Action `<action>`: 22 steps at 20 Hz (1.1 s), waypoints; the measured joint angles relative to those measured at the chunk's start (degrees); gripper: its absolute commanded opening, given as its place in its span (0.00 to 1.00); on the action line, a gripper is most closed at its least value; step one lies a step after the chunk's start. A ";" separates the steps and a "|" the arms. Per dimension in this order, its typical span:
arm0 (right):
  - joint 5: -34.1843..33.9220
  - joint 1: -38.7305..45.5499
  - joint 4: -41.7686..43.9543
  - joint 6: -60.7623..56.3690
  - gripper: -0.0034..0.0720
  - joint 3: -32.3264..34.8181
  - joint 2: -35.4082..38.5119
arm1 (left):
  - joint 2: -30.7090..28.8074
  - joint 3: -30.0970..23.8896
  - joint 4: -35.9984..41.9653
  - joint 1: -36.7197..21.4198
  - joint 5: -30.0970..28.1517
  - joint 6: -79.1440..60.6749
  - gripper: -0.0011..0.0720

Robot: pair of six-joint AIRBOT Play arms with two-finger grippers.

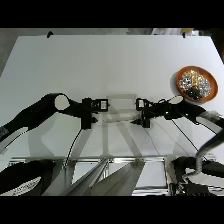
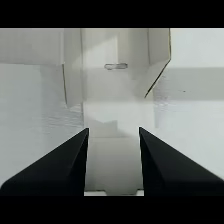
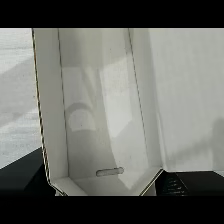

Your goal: Fold the box and place the chain.

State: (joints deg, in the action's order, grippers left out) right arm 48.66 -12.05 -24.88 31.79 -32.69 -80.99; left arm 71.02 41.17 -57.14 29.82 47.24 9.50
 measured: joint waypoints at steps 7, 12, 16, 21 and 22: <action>0.00 0.00 0.02 0.00 0.57 0.00 0.00 | 4.33 -1.60 4.44 -2.56 -2.99 -13.18 0.72; 0.00 0.00 0.02 0.00 0.57 0.00 0.00 | 4.39 -1.70 9.42 -2.56 -3.78 -21.38 0.72; 0.00 0.00 0.02 0.00 0.57 0.00 0.00 | 4.26 -1.73 11.04 -2.32 -3.89 -23.96 0.72; 0.00 0.00 0.00 0.00 0.57 0.00 0.00 | 4.83 -1.73 12.00 -0.28 -3.50 -24.85 0.72; 0.00 0.00 0.00 0.00 0.57 0.00 0.00 | 5.09 -1.73 12.11 0.13 -3.52 -24.96 0.72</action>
State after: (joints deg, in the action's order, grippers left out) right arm 48.66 -12.05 -24.88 31.79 -32.69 -80.99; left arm 76.12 39.44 -45.04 29.95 43.72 -15.46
